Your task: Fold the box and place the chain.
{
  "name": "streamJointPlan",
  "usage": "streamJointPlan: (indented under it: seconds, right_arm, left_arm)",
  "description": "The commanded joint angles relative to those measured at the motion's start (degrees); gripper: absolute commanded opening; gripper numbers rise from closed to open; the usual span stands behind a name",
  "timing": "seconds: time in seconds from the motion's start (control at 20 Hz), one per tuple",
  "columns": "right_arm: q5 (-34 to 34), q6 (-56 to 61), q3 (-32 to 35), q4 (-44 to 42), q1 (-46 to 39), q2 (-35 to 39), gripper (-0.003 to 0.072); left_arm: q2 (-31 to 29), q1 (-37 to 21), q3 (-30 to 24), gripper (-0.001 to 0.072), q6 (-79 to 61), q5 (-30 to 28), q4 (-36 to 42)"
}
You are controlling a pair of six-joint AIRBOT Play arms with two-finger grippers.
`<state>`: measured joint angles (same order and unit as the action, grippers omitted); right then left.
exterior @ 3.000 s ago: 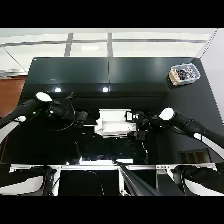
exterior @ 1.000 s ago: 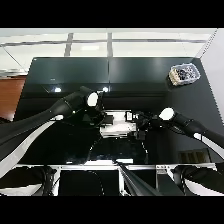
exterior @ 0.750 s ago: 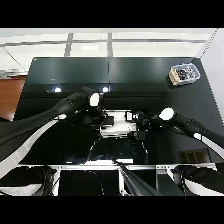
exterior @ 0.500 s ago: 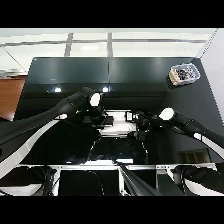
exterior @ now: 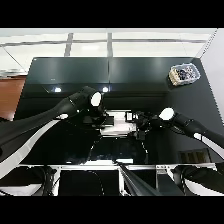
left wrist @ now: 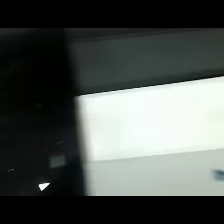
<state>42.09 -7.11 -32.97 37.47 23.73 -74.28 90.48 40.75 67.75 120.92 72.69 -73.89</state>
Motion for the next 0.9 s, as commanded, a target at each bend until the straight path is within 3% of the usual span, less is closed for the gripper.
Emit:
streamJointPlan:
  seconds: [0.0, 0.1, 0.15, 0.2, 0.25, 0.5, 0.65, 0.85]
  right_arm:
    - [0.00, -0.22, 0.02, 0.09, 0.04, 0.00, 0.0198]
    - [-0.07, -0.20, 0.02, 0.07, 0.02, 0.00, 0.0200]
    - [-0.07, -0.20, 0.02, 0.04, 0.02, 0.00, 0.0369]
    - [-0.09, -0.20, 0.02, 0.09, 0.02, 0.04, 0.0639]
    - [0.26, 0.31, 0.02, 0.59, -0.07, 0.57, 0.0678]
    - [2.71, 5.44, 0.02, 10.51, -0.15, 8.00, 0.0677]
    - [2.03, 5.40, 0.02, 10.99, -0.15, 10.43, 0.0677]
    - [0.76, 5.03, 0.07, 9.05, -0.13, 10.32, 0.0675]
  left_arm:
    - [-0.02, 0.02, 0.22, 0.0025, 0.24, -0.70, 0.15]
    - [-0.02, 0.04, 0.22, 0.0025, 0.24, -0.63, -0.28]
    - [-0.04, 0.04, 0.22, 0.0024, 0.24, -0.63, -0.70]
    - [-0.04, 0.04, 0.24, 0.0024, 0.24, -0.66, -0.92]
    - [-0.09, 0.04, 0.28, 0.0024, 0.44, -0.68, -1.70]
    - [-0.22, 0.31, 0.28, 0.0024, 1.20, -0.61, -3.21]
    - [-0.22, 2.78, 0.28, 0.0024, 5.84, -0.68, -8.87]
    - [-0.22, 3.82, 0.26, 0.0025, 6.01, -1.64, -9.40]
